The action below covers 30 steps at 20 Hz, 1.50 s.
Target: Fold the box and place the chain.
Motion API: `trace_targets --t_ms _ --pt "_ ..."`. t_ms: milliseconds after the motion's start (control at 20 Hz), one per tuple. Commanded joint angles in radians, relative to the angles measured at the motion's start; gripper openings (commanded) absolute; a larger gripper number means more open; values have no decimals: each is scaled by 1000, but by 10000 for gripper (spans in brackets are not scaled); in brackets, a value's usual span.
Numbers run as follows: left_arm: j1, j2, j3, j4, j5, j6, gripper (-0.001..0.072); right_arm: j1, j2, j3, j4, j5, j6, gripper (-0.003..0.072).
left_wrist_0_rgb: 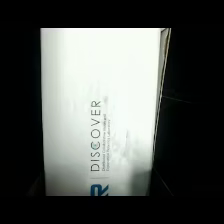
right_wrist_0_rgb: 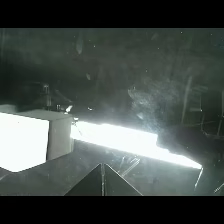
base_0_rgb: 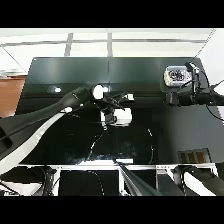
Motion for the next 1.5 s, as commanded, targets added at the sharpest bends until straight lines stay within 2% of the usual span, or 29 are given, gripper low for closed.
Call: trace_targets --t_ms 0,200,400,500,650,800,1000,1150,1200,1250,1300,1450 --pt "85 33 49 87 -77 -142 331 0 1 -1 2 -4 0 14" --pt "319 75 96 143 -159 -301 331 0 1 -1 4 -4 2 14" --pt "584 86 138 198 -182 -346 332 0 1 -1 12 -16 2 14" --pt "720 78 163 210 -106 -347 332 0 1 -1 24 -26 2 14" --pt "867 31 240 207 56 -410 333 0 1 -1 29 -70 2 14" --pt "964 -96 393 207 61 -452 334 0 1 -1 37 -102 2 14" --pt "1011 -290 593 212 -12 -451 333 3 1 -1 48 -92 2 14" --pt "1011 -383 658 188 -9 -452 334 6 1 -1 48 -81 3 14" --pt "1005 -395 658 177 -6 -452 367 7 1 -1 48 -82 3 14" --pt "996 -397 660 186 -5 -457 563 6 1 -1 48 -82 3 14" --pt "990 -396 678 218 -17 -503 711 6 1 -1 48 -80 3 14" --pt "975 -373 888 339 -162 -697 711 6 1 -1 48 -61 3 14"
